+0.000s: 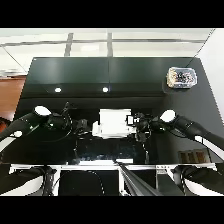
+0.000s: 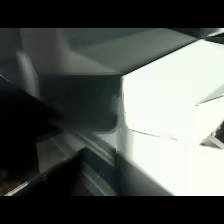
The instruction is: Fold the box and place the chain.
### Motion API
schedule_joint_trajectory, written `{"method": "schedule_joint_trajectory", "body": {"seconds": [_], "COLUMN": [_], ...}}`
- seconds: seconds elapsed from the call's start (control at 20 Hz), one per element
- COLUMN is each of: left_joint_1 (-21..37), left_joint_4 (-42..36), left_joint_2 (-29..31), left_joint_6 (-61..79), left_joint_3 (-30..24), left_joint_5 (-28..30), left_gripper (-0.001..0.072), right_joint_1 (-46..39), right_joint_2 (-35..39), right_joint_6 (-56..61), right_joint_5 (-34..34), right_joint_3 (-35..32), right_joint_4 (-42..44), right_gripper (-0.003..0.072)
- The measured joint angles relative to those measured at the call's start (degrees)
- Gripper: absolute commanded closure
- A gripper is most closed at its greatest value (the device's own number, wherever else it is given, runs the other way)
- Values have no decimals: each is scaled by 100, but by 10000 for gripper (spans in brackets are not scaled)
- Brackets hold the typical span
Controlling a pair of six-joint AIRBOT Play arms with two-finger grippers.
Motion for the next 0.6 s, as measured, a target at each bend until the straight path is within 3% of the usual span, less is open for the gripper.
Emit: {"method": "schedule_joint_trajectory", "body": {"seconds": [0.05,0.35,0.45,0.55,0.6], "left_joint_1": [-7,-35,-70,-155,-225], "left_joint_4": [-24,-114,-127,-129,-138], "left_joint_2": [-2,-4,-4,-7,-9], "left_joint_6": [13,-35,-79,-127,-142], "left_joint_3": [74,374,411,437,457], "left_joint_5": [-17,-280,-356,-437,-455], "left_gripper": [16,14,41,174,205], "right_joint_1": [0,0,0,0,0], "right_joint_2": [0,0,0,0,0], "right_joint_6": [0,0,0,0,0], "right_joint_5": [2,2,2,0,2], "right_joint_3": [0,0,0,0,-2], "right_joint_4": [-2,0,-2,-2,-2], "right_gripper": [552,552,552,552,552]}}
